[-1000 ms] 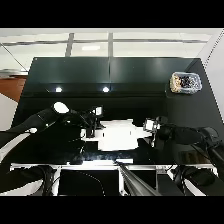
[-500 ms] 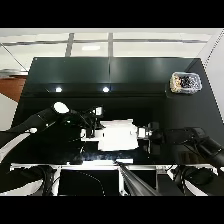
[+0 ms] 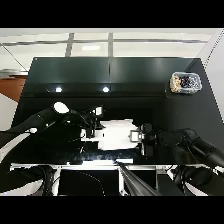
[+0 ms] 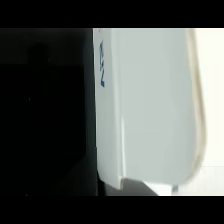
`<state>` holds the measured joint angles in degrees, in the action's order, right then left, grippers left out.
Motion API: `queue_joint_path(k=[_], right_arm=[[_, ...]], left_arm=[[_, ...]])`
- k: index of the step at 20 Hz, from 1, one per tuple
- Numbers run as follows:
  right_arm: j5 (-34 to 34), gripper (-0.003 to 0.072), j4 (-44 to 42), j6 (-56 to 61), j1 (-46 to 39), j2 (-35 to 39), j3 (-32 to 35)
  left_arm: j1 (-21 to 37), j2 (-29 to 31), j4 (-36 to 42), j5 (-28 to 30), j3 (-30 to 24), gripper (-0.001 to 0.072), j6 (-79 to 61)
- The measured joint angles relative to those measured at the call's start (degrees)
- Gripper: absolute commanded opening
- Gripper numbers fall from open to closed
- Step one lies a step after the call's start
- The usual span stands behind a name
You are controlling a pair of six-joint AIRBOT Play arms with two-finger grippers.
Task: Fold the box and place the chain.
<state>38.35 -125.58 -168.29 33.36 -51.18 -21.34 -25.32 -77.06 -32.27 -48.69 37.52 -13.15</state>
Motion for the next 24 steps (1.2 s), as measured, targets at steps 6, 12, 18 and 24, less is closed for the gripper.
queue_joint_path(k=[6,12,18,24], right_arm=[[0.1,0.0707,2.3,6.2,-0.2,0.0,-4.2],[-1.5,0.0707,3.0,10.3,-1.5,0.0,-5.6],[-2.6,0.0707,3.2,9.4,-1.7,0.0,-6.4],[-3.3,0.0707,1.8,5.8,-1.7,-0.3,-6.7]], left_arm=[[0.0,0.0,0.0,-0.9,0.0,0.0029,0.1],[0.0,0.0,0.0,-1.3,0.0,0.0028,1.2],[-0.1,0.0,0.1,-1.4,0.0,0.0029,1.5],[-0.1,0.0,0.1,-1.4,0.2,0.0028,1.7]])
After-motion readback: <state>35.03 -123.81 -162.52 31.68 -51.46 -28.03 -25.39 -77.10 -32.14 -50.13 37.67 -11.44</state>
